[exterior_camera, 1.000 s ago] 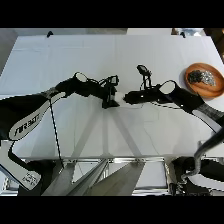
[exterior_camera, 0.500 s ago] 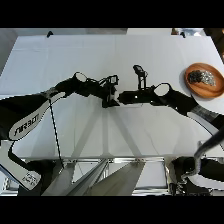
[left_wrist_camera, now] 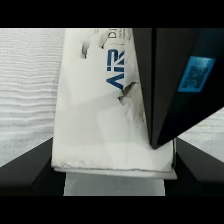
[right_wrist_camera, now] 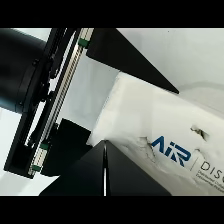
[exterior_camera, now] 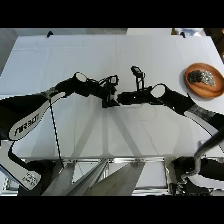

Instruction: Fold the box and place the chain.

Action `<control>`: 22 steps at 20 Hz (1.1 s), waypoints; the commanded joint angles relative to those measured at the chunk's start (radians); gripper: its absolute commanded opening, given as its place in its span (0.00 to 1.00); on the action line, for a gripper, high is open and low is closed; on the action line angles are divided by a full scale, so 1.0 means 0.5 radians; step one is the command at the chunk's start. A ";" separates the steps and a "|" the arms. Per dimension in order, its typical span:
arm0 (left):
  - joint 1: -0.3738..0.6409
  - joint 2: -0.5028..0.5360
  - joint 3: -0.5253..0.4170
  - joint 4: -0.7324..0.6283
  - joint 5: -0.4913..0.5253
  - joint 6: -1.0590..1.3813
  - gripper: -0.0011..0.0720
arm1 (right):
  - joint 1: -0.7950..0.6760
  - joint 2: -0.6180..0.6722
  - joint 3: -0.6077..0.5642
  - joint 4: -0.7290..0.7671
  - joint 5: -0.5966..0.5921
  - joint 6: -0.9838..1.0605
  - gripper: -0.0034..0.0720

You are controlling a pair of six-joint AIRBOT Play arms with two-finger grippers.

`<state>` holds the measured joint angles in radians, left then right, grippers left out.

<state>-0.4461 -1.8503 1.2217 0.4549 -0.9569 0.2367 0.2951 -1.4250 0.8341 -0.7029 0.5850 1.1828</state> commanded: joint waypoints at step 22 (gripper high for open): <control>-0.001 0.001 0.001 -0.003 -0.002 -0.003 0.23 | -0.834 0.632 -0.002 -0.621 0.223 0.052 0.05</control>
<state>-0.4458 -1.8503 1.2217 0.4530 -0.9588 0.2348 -0.0074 -1.1358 0.8322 -0.8787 0.6331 1.2079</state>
